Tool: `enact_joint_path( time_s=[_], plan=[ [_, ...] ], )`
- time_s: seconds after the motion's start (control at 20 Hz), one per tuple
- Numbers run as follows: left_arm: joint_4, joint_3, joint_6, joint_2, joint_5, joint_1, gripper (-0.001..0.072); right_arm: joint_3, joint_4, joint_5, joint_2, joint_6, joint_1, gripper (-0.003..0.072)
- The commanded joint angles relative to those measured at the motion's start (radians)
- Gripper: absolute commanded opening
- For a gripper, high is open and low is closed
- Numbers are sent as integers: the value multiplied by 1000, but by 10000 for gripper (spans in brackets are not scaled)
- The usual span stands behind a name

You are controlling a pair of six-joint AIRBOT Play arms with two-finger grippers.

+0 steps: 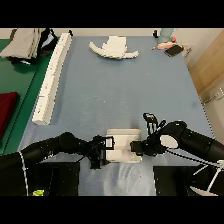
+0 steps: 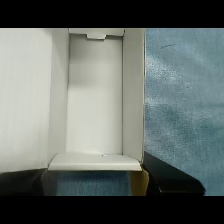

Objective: Fold the box.

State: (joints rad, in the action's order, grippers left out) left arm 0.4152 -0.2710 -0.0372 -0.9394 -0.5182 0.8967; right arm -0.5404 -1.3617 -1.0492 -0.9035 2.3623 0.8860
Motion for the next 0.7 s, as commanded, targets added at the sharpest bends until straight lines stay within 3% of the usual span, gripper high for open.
enact_joint_path(
  time_s=[0.0, 0.45, 0.65],
  plan=[
    [0, 0, 1, 0, 3, 0, 407, -17, -69, -17, 1, 115, 51, 303],
    [0, 0, 1, 0, 2, -1, 407, -53, -269, -53, -58, 459, 239, 279],
    [0, 0, 1, 0, 2, 0, 407, -53, -292, -51, -103, 481, 244, 260]
  ],
)
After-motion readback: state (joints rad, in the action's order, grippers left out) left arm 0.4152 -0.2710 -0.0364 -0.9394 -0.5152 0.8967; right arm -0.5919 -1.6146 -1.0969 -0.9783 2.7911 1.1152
